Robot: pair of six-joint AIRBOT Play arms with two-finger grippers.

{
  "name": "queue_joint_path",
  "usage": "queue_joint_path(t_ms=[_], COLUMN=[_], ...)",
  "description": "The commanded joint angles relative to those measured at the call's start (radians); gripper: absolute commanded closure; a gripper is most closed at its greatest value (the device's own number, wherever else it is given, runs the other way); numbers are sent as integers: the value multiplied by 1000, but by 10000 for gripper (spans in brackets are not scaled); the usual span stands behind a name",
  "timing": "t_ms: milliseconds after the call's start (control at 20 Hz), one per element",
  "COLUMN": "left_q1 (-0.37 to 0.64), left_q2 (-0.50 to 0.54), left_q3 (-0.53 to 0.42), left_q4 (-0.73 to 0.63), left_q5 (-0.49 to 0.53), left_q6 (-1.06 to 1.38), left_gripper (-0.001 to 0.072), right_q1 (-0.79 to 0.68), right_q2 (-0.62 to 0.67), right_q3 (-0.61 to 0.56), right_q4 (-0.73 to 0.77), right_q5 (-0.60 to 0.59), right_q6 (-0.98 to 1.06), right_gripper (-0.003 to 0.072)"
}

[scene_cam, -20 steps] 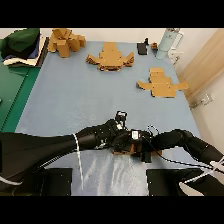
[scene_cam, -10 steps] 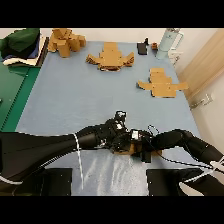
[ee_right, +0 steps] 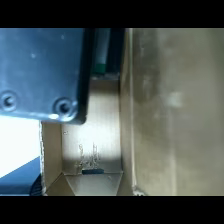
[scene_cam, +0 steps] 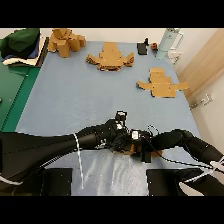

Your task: Fold the box.

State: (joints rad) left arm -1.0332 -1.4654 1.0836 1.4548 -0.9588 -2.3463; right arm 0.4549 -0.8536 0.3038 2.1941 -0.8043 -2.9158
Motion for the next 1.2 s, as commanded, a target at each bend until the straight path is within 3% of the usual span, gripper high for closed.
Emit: queue_joint_path(t_ms=[0,300,500,950,1000,1050,1100,1150], left_q1=[1,64,144,269,282,296,311,326], left_q2=[1,34,74,140,144,144,144,144], left_q3=[6,103,112,112,112,112,112,112], left_q4=[-18,-23,-72,-244,-243,-243,-243,-243], left_q5=[-29,-191,-306,-311,-317,-328,-344,-361], left_q6=[-3,14,88,314,325,349,385,414], left_gripper=[301,273,273,277,391,549,603,603], right_q1=[0,0,0,0,0,0,0,0], right_q2=[1,1,1,1,1,1,1,1], right_q3=[0,0,0,0,0,0,0,0], right_q4=[1,1,1,1,1,1,1,1], right_q5=[-1,-1,-1,-1,-1,-1,-1,-1], right_q6=[2,2,2,2,2,2,2,2], right_gripper=[147,147,147,147,147,147,147,147])
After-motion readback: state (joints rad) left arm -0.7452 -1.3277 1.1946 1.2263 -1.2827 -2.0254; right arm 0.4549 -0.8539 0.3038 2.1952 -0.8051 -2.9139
